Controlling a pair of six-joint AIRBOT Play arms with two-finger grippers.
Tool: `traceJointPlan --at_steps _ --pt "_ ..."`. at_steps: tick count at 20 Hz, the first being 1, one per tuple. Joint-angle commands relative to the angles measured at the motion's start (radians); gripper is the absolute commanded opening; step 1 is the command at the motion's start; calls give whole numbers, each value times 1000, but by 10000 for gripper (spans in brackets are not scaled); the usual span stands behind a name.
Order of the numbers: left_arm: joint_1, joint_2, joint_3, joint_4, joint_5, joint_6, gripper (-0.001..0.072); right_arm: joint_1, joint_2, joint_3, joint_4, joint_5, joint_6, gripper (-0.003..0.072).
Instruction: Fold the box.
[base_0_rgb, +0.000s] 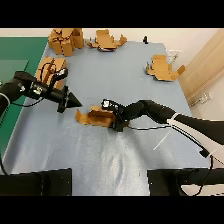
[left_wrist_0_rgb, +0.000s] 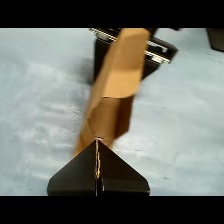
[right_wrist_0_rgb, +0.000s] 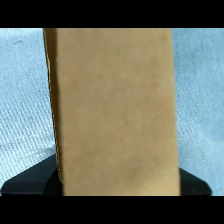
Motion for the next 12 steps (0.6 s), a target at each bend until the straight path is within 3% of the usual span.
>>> traceJointPlan --at_steps 1,4,9,12 --pt "-41 112 -78 46 -27 -47 10 0 -1 0 -3 -3 -2 8" --pt "-188 130 -105 40 82 -122 10 0 -1 0 -3 -3 -2 8" --pt "-397 84 -86 37 627 -126 11 0 0 0 -3 -3 -2 8" --pt "-413 -19 -5 60 666 -182 11 0 0 0 -3 -3 -2 8"
